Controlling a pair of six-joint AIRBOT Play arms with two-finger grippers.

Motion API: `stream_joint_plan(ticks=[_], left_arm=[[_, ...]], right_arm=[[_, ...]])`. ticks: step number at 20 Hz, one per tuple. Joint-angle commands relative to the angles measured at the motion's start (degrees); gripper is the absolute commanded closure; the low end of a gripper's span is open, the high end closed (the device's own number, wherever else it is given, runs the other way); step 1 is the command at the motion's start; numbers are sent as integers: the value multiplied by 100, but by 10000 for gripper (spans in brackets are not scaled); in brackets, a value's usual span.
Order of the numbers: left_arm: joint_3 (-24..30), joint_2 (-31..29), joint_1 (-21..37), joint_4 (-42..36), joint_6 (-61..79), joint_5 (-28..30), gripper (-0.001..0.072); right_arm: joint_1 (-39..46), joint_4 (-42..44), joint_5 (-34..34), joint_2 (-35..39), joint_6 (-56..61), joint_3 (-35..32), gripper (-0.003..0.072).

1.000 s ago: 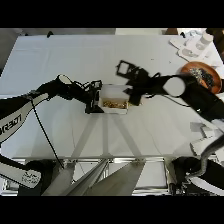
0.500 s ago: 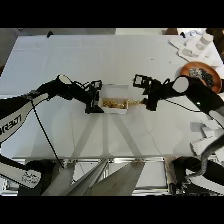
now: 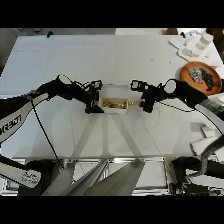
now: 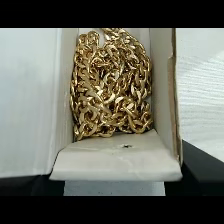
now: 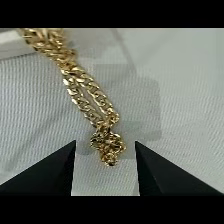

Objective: Fold the box and place the chain.

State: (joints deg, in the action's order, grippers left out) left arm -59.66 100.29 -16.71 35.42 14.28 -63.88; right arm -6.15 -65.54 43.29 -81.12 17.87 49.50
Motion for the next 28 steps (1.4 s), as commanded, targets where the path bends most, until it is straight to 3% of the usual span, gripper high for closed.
stream_joint_plan(ticks=[1, 3, 6, 7, 9, 10, 14, 19, 24, 28], left_arm=[[-4, 0, 7, 0, 2, 2, 373], [-4, 0, 7, 0, 0, 2, 373], [-4, 0, 7, 0, 2, 2, 373], [-4, 0, 7, 0, 2, 2, 373], [-4, 0, 7, 0, 2, 0, 373], [-4, 0, 7, 0, 0, 2, 373], [-4, 0, 7, 0, 0, 2, 373], [-4, 0, 7, 0, 0, 2, 373], [-4, -2, 7, 0, 0, 0, 373], [-4, 0, 7, 0, 2, 2, 373]], right_arm=[[2, 4, -234, -118, -11, -4, 315], [2, 4, -210, -181, 31, -4, 417], [-81, 4, -199, -205, 31, -4, 417], [-129, 4, -197, -212, 31, -4, 449], [-225, 2, -192, -227, 31, -2, 627], [-273, 4, -197, -225, 57, -2, 678], [-426, 0, -210, -63, 568, 0, 679], [-472, 9, -236, 789, 890, 0, 679], [-686, 881, -273, 1456, 927, 2, 679], [-1298, 1137, -588, 1478, 911, 2, 679]])
